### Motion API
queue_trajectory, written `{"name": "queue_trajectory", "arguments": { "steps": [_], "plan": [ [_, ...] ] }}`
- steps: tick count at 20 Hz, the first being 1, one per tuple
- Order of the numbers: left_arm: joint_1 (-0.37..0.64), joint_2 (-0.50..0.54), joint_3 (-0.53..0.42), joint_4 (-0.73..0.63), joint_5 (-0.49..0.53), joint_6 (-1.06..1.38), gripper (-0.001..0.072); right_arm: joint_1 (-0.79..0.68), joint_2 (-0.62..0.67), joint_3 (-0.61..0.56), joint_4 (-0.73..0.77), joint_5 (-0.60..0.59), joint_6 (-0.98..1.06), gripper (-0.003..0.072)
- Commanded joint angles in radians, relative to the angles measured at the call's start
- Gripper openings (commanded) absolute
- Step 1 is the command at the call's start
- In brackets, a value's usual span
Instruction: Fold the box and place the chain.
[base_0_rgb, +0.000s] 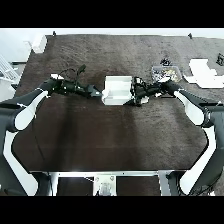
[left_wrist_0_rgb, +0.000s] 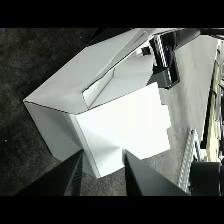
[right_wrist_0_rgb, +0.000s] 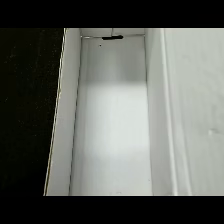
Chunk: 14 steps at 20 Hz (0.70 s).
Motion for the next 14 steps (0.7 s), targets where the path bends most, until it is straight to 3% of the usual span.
{"name": "queue_trajectory", "arguments": {
  "steps": [1, 9, 14],
  "plan": [
    [0.000, -0.001, -0.001, 0.000, 0.022, -0.013, 0.0314, 0.000, 0.000, 0.000, 0.000, 0.000, 0.000, 0.0582],
    [-0.009, 0.009, 0.000, 0.012, 0.024, -0.303, 0.0314, 0.000, 0.000, 0.000, 0.000, 0.000, 0.000, 0.0582],
    [-0.051, 0.037, 0.019, 0.122, 0.069, -0.442, 0.0314, 0.000, 0.000, 0.000, 0.000, 0.000, 0.000, 0.0582]
  ]
}}
